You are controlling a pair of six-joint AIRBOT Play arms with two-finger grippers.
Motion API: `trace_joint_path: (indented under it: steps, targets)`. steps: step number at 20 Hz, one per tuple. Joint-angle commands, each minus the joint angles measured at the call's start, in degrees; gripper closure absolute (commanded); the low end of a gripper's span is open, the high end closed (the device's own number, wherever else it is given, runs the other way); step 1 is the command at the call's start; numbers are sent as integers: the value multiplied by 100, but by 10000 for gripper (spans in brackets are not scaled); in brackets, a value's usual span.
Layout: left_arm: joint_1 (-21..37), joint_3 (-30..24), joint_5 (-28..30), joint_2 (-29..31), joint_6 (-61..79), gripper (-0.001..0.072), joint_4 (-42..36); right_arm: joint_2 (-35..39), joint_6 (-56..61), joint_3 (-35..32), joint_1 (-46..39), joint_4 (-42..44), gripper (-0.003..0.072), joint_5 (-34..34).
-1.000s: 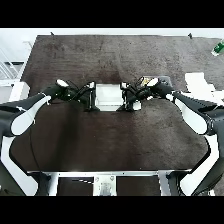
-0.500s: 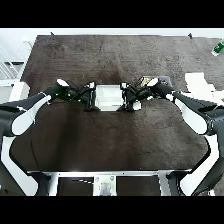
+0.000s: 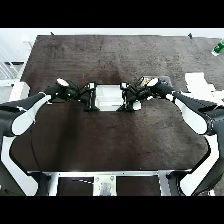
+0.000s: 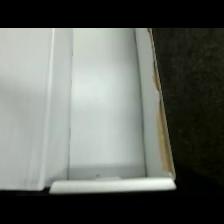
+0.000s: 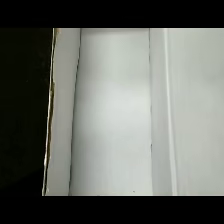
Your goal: Fold the box and place the chain.
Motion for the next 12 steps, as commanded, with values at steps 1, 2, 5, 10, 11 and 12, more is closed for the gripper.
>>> trace_joint_path:
  steps: [1,2,5,10,11,12]
  targets:
    - [2,35,-33,-11,35,-5,70,-4,-4,-2,2,0,183,0]
    - [4,35,-129,-26,46,-5,74,-4,-7,-2,2,0,183,0]
    - [4,35,-168,-26,79,-5,83,-4,-4,-2,2,0,183,0]
    - [4,61,-90,-26,-28,-6,166,-4,-4,-2,2,0,183,0]
    - [4,96,7,-24,-20,-6,236,-4,-4,-2,2,0,183,0]
    - [2,151,48,-28,-22,-5,330,-4,-7,-2,2,0,183,0]
